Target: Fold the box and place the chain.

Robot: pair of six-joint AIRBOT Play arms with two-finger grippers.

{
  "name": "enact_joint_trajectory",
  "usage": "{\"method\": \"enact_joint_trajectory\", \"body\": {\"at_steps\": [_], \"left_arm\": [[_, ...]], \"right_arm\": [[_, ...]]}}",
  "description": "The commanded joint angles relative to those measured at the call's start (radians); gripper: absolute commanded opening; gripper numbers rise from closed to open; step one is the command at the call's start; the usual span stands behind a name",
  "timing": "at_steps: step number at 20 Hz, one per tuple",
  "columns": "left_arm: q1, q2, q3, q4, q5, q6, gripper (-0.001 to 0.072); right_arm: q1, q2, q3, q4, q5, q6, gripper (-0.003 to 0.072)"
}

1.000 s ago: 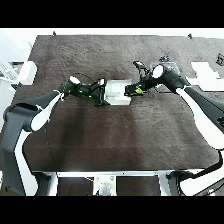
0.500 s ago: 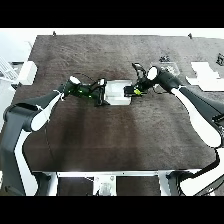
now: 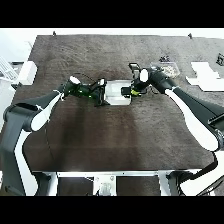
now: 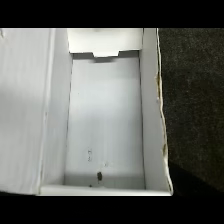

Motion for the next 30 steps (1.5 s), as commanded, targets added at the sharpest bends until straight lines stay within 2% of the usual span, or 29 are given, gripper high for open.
{"method": "enact_joint_trajectory", "body": {"at_steps": [1,7,12,15,16,20,22,23,26,30], "left_arm": [[0.000,0.000,0.000,0.000,0.000,0.000,0.0357],[0.000,0.000,0.000,0.000,0.000,-0.003,0.0357],[0.000,0.000,0.000,0.000,0.000,-0.003,0.0357],[0.000,0.000,0.000,0.000,0.000,-0.003,0.0357],[0.000,0.000,0.000,0.000,0.000,-0.003,0.0357],[0.000,0.000,0.000,0.000,0.000,-0.003,0.0357],[0.000,0.000,0.000,0.000,0.000,-0.003,0.0357],[0.000,0.000,0.000,0.000,0.000,-0.003,0.0357],[0.000,0.000,0.000,0.000,0.000,-0.003,0.0357],[0.000,0.000,0.000,0.000,0.000,-0.003,0.0357]], "right_arm": [[0.037,-0.013,0.025,-0.100,0.029,0.098,0.0391],[0.037,-0.098,0.095,-0.105,0.105,0.123,0.0391],[0.037,-0.137,0.169,-0.179,0.172,0.156,0.0385],[0.038,-0.137,0.190,-0.189,0.188,0.175,0.0324],[0.040,-0.137,0.190,-0.187,0.188,0.175,0.0254],[0.064,-0.150,0.190,-0.185,0.188,0.176,0.0253],[0.074,-0.158,0.190,-0.186,0.203,0.201,0.0152],[0.077,-0.160,0.190,-0.185,0.206,0.219,0.0139],[0.083,-0.160,0.190,-0.186,0.206,0.225,0.0015],[0.083,-0.159,0.190,-0.186,0.207,0.227,0.0014]]}}
